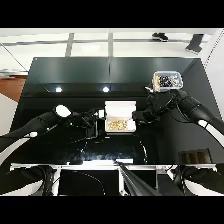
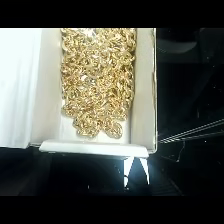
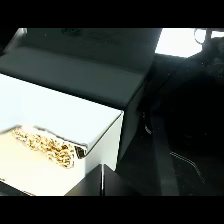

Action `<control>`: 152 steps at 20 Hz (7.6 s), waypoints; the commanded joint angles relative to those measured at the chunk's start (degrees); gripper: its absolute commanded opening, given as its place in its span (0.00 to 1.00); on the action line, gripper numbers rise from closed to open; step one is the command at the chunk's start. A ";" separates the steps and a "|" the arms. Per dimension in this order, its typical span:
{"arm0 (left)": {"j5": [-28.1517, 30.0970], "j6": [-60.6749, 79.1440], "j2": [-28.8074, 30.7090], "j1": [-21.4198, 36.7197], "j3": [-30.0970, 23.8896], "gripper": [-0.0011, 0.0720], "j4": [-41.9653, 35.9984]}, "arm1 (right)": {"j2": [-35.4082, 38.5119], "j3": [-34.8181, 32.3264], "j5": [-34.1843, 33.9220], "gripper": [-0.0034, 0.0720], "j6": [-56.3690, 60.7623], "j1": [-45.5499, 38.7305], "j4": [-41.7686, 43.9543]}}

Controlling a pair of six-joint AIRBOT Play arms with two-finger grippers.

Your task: Fold the box and place the chain.

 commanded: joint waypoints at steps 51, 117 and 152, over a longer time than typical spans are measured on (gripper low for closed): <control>-4.11 2.78 0.09 2.36 0.42 0.94 0.44 | -0.02 0.02 -0.57 0.07 -0.04 0.00 -0.35; -10.93 -0.02 -7.89 5.20 9.01 0.95 3.54 | -0.02 0.02 -1.70 0.07 -0.04 0.00 0.11; -11.21 -1.53 -8.04 3.91 9.03 0.48 3.50 | -0.02 0.02 -1.70 0.07 -0.09 0.00 0.52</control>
